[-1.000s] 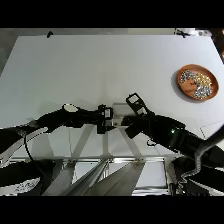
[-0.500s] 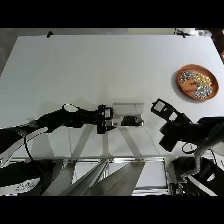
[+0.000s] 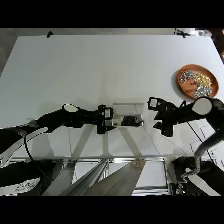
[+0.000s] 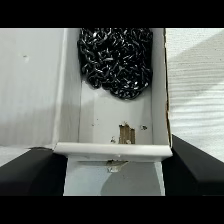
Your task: Fold the box and place the chain.
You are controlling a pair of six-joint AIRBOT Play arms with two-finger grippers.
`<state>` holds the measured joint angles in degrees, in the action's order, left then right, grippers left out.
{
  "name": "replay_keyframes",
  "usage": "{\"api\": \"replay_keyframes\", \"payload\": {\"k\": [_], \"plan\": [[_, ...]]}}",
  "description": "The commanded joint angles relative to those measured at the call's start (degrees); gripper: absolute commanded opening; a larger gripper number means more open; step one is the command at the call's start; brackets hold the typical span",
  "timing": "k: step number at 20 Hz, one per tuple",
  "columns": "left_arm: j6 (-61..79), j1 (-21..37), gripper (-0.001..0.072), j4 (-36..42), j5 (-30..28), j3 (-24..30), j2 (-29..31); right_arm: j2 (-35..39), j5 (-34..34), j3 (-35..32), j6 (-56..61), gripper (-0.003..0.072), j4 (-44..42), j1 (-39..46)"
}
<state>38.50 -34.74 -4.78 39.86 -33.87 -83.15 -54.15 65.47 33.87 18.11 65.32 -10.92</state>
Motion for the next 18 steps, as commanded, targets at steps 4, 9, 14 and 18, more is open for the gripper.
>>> {"api": "replay_keyframes", "payload": {"k": [4, 9, 14, 18], "plan": [[0.00, 0.02, 0.0388, 0.00, 0.22, -0.02, 0.02, -11.43, -8.87, -0.07, -17.33, 0.0342, -3.06, -0.50], [0.00, 0.00, 0.0388, 0.00, 0.24, -0.02, 0.02, -15.89, -9.64, -0.07, -23.61, 0.0340, -8.66, -0.52], [0.00, 0.02, 0.0388, 0.00, 0.24, -0.02, 0.02, -17.03, -9.64, -0.07, -23.56, 0.0335, -10.67, -2.12], [0.00, 0.02, 0.0388, 0.00, 0.24, -0.02, 0.02, -18.12, -10.73, -0.04, -22.84, 0.0309, -10.56, -3.65]]}}
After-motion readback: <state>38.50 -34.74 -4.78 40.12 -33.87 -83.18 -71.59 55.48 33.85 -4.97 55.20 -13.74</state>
